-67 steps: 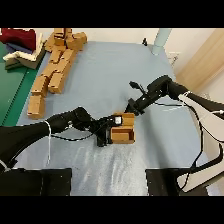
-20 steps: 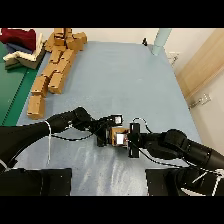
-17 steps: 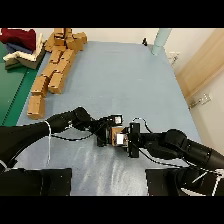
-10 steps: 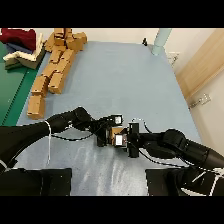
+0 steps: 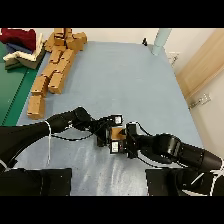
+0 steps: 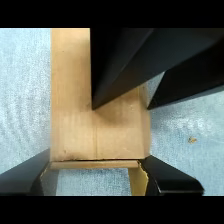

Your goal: Fold the box.

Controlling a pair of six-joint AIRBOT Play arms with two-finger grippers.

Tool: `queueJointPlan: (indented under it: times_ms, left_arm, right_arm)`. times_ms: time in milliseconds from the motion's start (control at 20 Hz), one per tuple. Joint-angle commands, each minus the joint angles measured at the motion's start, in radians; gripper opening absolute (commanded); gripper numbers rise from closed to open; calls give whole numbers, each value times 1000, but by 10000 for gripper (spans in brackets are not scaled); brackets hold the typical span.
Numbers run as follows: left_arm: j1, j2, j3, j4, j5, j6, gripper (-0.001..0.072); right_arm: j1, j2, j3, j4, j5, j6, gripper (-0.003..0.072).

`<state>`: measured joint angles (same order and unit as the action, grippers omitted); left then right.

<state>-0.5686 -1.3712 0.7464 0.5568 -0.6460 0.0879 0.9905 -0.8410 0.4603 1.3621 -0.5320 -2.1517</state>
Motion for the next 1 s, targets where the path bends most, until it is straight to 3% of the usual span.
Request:
queueJointPlan:
  times_ms: [0,600,700,750,850,950]
  left_arm:
    - [1,0,0,0,0,0,525]
    - [1,0,0,0,0,0,525]
    - [1,0,0,0,0,0,525]
    - [1,0,0,0,0,0,525]
    - [1,0,0,0,0,0,525]
    - [1,0,0,0,0,0,525]
  right_arm:
    - [22,-1,-1,-128,2,95,415]
    - [75,-1,-3,-158,-4,145,397]
    - [75,-1,-5,-158,-24,146,266]
    - [75,-1,-5,-158,-34,147,262]
    - [76,0,-5,-149,-45,147,153]
    - [76,0,-5,-149,-43,146,156]
